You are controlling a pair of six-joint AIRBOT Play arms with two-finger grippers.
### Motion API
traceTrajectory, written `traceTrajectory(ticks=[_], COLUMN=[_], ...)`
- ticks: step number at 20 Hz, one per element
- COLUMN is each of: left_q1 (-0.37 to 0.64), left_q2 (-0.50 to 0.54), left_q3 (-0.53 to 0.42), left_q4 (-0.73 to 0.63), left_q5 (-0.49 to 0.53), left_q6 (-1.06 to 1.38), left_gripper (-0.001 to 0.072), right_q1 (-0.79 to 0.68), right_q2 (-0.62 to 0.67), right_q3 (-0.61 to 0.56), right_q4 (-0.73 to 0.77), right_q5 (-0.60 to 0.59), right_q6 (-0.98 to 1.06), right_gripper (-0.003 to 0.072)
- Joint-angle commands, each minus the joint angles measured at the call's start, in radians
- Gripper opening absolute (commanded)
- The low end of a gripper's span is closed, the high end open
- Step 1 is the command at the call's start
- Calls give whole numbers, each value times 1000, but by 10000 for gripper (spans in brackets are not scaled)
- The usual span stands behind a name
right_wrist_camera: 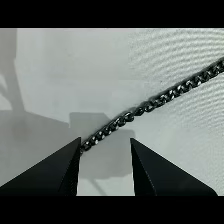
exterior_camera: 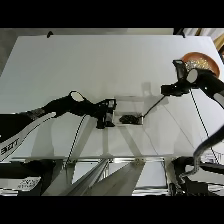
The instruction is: Fold the box and place the chain.
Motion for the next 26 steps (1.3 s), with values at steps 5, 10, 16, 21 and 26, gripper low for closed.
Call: traceTrajectory(ticks=[5,10,16,21,26], left_q1=[0,0,0,0,0], left_q2=[0,0,0,0,0], left_q3=[0,0,0,0,0], left_q4=[0,0,0,0,0], left_q5=[0,0,0,0,0], left_q6=[0,0,0,0,0], left_gripper=[208,208,208,208,208], right_q1=[-3,-3,-3,-2,-2], right_q2=[-79,-89,-68,84,285], right_q3=[11,11,11,11,11], right_q4=[-11,-11,-12,-12,106], right_q5=[13,-27,12,61,219], right_q6=[24,20,-16,-68,-192], right_gripper=[319,148,16,16,16])
